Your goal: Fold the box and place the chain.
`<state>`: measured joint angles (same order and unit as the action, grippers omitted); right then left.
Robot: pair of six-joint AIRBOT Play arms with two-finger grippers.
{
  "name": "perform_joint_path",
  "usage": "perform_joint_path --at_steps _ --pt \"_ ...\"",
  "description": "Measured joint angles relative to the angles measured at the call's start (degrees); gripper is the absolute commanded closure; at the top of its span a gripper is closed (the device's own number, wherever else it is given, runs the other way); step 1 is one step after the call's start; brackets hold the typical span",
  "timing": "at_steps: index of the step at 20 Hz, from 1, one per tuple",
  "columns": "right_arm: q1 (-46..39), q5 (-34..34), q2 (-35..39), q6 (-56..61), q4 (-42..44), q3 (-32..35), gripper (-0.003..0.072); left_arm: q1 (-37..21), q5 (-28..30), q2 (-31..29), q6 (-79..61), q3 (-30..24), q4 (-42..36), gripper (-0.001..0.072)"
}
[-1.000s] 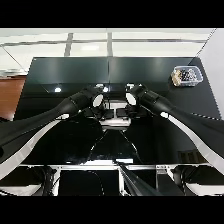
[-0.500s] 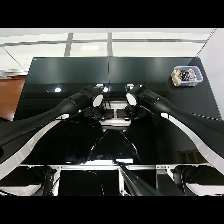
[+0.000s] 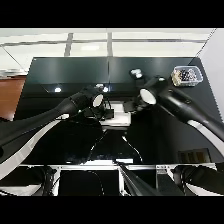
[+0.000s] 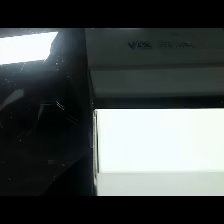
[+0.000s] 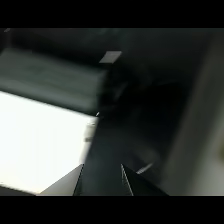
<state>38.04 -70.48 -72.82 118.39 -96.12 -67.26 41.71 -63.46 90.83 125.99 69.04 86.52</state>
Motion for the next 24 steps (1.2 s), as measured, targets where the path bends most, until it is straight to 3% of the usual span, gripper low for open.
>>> perform_joint_path --at_steps 3,4,5,7,9,11,13,15,18,19,21,24 --pt "-5.14 -0.07 5.29 1.14 -13.49 4.81 0.0398 0.00 0.00 0.02 0.00 0.00 -0.02 0.0680" --pt "-8.02 1.40 6.16 1.60 -16.24 6.93 0.0218 0.00 0.00 0.02 0.02 0.00 -0.07 0.0680" --pt "-11.74 3.91 6.71 2.38 -18.47 9.51 -0.0027 0.00 0.00 0.00 0.02 0.00 -0.22 0.0680" --pt "-20.22 10.38 6.54 4.11 -18.95 13.46 -0.0028 0.00 0.00 0.00 0.02 0.00 -0.22 0.0680" --pt "-29.40 17.16 4.50 4.94 -12.81 14.45 -0.0027 0.00 0.00 0.02 0.04 0.00 -0.22 0.0679" --pt "-37.92 23.02 0.72 4.59 -2.56 11.34 -0.0026 0.00 0.00 0.02 0.04 0.00 -0.22 0.0680" --pt "-44.59 25.46 -5.07 3.30 7.26 4.11 -0.0026 0.00 0.02 0.00 0.04 0.00 -0.22 0.0680" --pt "-49.22 23.17 -12.66 2.58 14.80 -6.21 0.0064 0.00 0.07 0.00 0.04 0.00 -0.22 0.0680" --pt "-52.92 15.17 -24.87 2.01 22.29 -22.97 0.0065 0.00 0.15 0.02 0.04 0.00 -0.22 0.0680" --pt "-53.51 12.83 -28.28 2.03 23.82 -27.45 0.0103 0.00 0.15 0.00 0.04 0.00 -0.22 0.0679" --pt "-54.31 9.07 -34.01 2.82 26.82 -34.14 0.0134 0.00 0.28 0.02 0.04 0.00 -0.22 0.0680" --pt "-54.93 6.69 -39.08 3.67 30.84 -39.04 0.0135 0.00 0.26 0.02 0.04 0.00 -0.22 0.0680"
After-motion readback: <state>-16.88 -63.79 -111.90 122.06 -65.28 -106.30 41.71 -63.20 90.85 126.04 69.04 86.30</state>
